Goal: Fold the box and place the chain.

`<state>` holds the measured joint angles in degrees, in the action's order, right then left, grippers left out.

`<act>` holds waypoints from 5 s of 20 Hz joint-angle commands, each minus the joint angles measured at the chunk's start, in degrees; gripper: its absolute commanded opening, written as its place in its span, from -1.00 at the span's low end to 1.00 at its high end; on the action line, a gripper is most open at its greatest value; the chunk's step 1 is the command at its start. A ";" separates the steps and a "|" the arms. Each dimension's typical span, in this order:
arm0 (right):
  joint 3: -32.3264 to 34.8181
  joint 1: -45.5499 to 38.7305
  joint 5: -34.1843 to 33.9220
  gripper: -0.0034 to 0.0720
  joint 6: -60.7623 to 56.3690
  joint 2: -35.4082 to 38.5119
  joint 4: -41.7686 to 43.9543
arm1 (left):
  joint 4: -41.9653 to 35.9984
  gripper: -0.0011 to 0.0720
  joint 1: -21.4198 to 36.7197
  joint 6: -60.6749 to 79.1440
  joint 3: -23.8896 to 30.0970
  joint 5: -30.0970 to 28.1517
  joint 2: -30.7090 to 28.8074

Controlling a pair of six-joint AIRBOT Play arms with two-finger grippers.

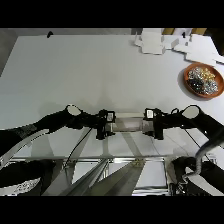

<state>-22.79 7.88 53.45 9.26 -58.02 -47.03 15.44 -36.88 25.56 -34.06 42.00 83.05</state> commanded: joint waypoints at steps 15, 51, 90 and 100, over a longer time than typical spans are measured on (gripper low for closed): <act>-0.07 -7.17 18.80 -0.64 -11.37 18.25 5.27 | 0.00 -0.40 0.00 -0.02 0.02 0.04 -0.02; -1.53 2.47 -11.43 -0.85 -22.71 -6.99 26.34 | 0.00 -0.40 0.00 -0.02 0.02 0.04 -0.02; 2.03 4.22 1.14 -0.29 8.79 -0.37 12.02 | 0.00 -0.40 0.00 -0.02 0.02 0.22 -0.02; 2.03 4.20 0.96 0.03 0.66 1.62 9.01 | 0.00 -0.40 0.00 -0.02 0.02 0.22 -0.02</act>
<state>-20.78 12.05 54.39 15.62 -58.46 -34.02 15.49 -36.91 25.56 -34.04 42.28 83.07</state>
